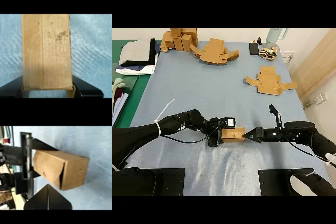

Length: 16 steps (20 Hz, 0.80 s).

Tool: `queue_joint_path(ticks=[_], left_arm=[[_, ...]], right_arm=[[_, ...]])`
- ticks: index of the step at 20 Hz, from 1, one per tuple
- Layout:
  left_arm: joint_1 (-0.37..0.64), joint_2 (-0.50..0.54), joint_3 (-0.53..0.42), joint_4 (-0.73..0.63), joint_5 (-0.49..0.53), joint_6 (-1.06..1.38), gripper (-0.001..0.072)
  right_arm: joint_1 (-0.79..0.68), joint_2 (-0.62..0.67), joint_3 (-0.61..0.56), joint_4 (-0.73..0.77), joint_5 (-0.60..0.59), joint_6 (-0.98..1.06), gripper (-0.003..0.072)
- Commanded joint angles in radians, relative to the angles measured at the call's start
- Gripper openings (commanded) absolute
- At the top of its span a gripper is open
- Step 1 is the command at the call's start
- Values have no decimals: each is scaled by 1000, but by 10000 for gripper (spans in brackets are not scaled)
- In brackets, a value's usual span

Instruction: Fold the box.

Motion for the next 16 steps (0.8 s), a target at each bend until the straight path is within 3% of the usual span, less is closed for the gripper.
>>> queue_joint_path(ticks=[1, 9, 16], left_arm=[[0, 0, 0, 0, 0, 0, 316], [0, 0, 0, 1, 0, 0, 316], [0, 0, 0, 0, 0, 0, 316]], right_arm=[[51, 58, 1, 39, -1, 62, 1], [338, 59, 3, 42, 325, 226, 0], [361, 52, 5, 40, 393, 238, 1]])
